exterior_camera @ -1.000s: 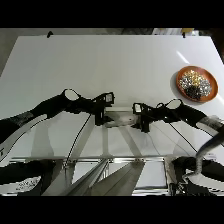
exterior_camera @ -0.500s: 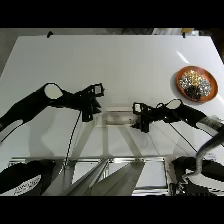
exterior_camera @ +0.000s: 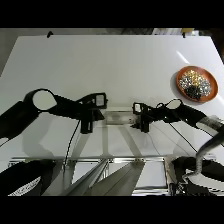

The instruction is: Fold the box and place the chain.

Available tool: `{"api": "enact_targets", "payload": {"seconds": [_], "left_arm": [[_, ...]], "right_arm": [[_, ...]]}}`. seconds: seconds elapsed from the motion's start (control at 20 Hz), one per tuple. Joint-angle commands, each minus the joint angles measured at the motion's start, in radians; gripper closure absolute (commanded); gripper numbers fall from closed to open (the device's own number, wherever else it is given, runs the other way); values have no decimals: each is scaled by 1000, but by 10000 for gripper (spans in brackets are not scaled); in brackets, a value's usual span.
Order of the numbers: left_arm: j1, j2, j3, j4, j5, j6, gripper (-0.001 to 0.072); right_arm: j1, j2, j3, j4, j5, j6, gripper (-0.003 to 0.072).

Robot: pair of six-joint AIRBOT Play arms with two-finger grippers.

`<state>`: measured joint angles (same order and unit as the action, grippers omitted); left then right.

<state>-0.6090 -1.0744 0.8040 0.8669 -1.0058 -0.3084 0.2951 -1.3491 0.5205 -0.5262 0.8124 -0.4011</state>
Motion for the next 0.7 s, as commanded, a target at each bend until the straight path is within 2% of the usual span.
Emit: {"api": "enact_targets", "payload": {"seconds": [0.0, 0.15, 0.35, 0.5, 0.65], "left_arm": [[-128, -72, 0, -26, 172, -29, 707], [-164, -163, 0, -74, 431, -130, 707], [-162, -248, 0, -157, 654, -230, 707], [-162, -277, 0, -156, 753, -296, 707], [-162, -315, 0, -157, 757, -305, 707]], "right_arm": [[1, 0, 0, 0, 0, 0, 283], [1, 0, 0, 0, 0, 0, 283], [1, 0, 0, 0, 0, 0, 283], [1, 0, 0, 0, 0, 0, 283], [1, 0, 0, 0, 0, 0, 283]]}}
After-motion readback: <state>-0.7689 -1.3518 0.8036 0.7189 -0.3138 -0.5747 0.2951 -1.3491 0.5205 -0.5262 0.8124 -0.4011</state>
